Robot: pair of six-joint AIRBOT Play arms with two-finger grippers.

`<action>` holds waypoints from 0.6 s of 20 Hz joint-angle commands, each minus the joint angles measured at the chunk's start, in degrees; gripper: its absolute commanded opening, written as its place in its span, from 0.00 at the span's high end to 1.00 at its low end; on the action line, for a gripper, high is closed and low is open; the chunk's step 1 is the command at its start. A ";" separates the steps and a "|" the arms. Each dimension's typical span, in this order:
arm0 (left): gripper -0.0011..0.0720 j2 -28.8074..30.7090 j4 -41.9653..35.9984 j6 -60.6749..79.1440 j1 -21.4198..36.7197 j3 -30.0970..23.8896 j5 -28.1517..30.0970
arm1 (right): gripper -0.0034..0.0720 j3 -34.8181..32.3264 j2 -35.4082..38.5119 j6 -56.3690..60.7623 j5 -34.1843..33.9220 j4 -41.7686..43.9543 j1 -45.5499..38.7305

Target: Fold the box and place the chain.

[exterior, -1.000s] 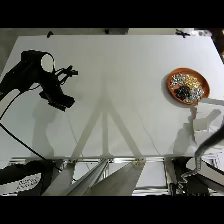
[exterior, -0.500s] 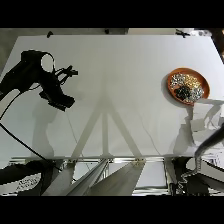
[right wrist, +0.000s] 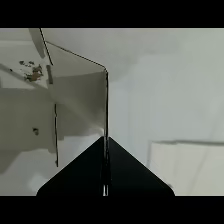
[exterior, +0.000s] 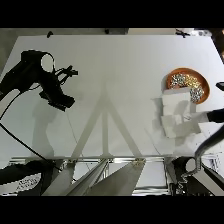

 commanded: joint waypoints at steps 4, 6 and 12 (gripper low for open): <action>0.97 0.00 0.02 0.00 0.07 -0.02 0.02 | 0.95 -1.57 2.58 3.63 -0.31 17.86 15.82; 0.97 0.00 0.04 0.50 0.07 -0.02 0.13 | 0.95 -3.93 2.58 7.96 -4.26 18.23 22.69; 0.97 0.00 -1.46 3.19 0.00 -0.02 1.03 | 0.95 -11.65 2.51 22.03 -19.34 20.02 41.53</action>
